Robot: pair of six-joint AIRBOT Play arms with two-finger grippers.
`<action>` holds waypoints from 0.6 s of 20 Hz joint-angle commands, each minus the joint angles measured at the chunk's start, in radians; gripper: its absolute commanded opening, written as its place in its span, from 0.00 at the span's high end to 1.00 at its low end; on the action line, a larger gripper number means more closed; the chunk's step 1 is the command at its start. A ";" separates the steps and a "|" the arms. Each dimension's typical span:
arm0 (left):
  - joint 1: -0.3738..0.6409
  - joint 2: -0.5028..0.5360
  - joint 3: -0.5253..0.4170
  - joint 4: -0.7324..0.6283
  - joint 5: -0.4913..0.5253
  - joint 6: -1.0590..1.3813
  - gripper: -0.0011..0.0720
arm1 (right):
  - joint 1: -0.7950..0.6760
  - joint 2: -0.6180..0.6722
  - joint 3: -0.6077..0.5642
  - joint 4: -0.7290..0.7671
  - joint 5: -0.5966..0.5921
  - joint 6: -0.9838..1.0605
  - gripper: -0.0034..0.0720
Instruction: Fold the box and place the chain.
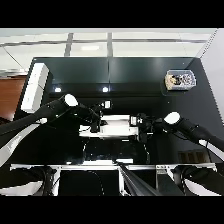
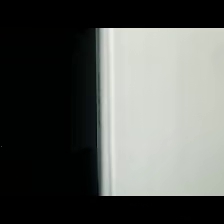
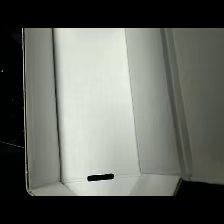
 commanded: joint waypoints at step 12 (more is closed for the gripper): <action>0.000 -0.001 0.001 -0.004 0.003 0.000 0.96 | 0.032 -0.028 0.027 -0.089 -0.024 0.094 0.02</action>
